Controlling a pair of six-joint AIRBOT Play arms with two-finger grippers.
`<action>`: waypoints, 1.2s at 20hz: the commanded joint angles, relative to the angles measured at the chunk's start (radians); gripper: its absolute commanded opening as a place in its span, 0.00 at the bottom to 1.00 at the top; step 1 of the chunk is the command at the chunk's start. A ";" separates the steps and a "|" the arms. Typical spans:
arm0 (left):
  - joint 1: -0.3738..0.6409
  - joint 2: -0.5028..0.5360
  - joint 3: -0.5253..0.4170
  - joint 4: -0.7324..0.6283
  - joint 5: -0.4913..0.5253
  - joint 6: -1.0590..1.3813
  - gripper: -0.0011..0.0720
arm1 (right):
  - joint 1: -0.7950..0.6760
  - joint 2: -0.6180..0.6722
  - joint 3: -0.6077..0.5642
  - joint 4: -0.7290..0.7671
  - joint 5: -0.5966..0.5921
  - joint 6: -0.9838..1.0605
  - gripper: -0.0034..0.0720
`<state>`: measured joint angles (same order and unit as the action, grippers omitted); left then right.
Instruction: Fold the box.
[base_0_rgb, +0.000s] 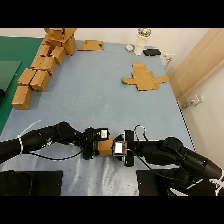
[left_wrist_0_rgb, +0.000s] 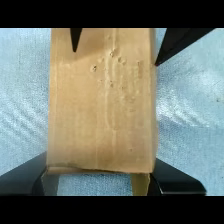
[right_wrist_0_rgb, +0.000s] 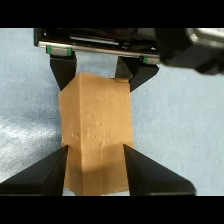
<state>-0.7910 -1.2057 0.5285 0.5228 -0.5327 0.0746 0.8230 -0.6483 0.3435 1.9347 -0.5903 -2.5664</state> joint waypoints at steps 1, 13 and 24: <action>0.000 0.000 0.000 0.000 0.000 0.000 0.73 | 0.002 -0.010 0.000 -0.030 0.011 -0.006 0.65; 0.000 0.000 0.000 0.000 0.000 0.000 0.73 | 0.038 0.097 0.000 -0.028 -0.002 -0.008 0.39; 0.000 0.000 0.000 0.000 0.000 0.000 0.73 | 0.038 0.042 0.001 -0.061 0.066 -0.007 0.23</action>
<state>-0.7910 -1.2057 0.5285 0.5228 -0.5331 0.0746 0.8600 -0.5781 0.3443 1.8782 -0.5354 -2.5740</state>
